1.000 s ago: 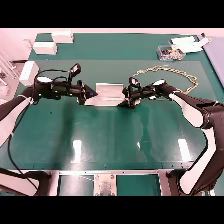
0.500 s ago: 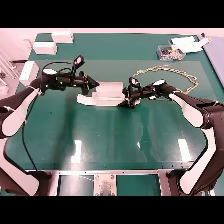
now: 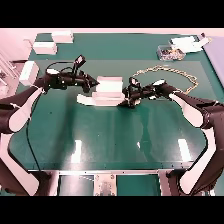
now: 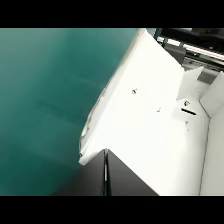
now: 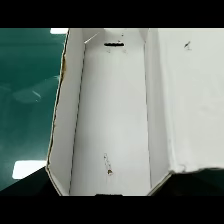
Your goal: Fold the box and place the chain.
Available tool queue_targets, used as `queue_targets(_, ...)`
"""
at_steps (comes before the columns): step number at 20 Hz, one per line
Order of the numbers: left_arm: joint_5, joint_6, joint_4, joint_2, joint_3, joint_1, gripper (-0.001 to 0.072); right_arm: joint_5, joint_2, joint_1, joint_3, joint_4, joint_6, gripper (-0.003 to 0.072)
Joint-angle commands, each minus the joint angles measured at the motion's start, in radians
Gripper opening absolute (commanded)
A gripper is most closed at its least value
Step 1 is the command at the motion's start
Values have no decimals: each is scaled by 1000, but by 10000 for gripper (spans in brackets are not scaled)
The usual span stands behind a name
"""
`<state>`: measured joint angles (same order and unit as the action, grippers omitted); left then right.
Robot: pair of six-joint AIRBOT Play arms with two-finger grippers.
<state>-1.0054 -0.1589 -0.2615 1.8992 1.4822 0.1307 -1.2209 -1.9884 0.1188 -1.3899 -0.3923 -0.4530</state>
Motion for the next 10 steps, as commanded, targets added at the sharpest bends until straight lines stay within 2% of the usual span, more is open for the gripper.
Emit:
queue_targets(1,12,2,-1,28,1,0,19,0,0,0,0,0,0,579)
queue_targets(10,-9,-7,0,56,1,1,19,0,0,0,0,0,0,579)
